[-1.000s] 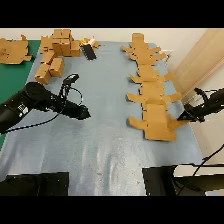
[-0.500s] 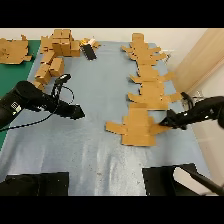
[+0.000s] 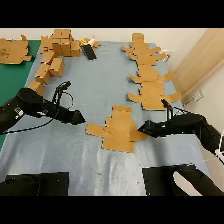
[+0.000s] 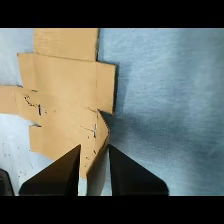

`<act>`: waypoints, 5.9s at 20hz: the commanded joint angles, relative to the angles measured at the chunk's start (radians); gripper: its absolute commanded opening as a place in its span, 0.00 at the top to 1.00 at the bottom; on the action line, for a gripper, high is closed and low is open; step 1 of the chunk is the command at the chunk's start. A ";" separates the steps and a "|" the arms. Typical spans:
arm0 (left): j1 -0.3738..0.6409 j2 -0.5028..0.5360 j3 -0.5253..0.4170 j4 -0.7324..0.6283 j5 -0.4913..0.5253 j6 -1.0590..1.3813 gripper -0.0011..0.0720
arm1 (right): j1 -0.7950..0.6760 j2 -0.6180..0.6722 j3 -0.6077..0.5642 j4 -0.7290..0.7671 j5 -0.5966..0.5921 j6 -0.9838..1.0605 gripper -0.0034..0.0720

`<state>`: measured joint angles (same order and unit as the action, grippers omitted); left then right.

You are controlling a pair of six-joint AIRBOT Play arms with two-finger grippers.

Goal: Fold the box.

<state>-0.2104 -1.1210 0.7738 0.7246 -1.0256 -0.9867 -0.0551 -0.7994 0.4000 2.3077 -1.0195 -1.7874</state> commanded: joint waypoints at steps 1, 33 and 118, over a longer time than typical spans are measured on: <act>0.001 -0.015 -0.005 -0.016 -0.008 0.003 0.39 | 0.038 -0.019 -0.012 -0.019 0.027 0.019 0.59; -0.023 -0.545 0.217 -0.405 -0.181 0.322 0.43 | 0.126 -0.137 -0.108 0.403 -0.017 -0.727 0.95; -0.343 -0.132 -0.146 -0.604 0.188 1.535 0.97 | -0.040 -0.120 0.161 0.349 0.257 -0.352 0.41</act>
<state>-0.5541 -1.2415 0.6273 0.1150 -0.8375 0.5552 -0.0948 -0.9188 0.5617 2.6583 -0.7628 -2.1368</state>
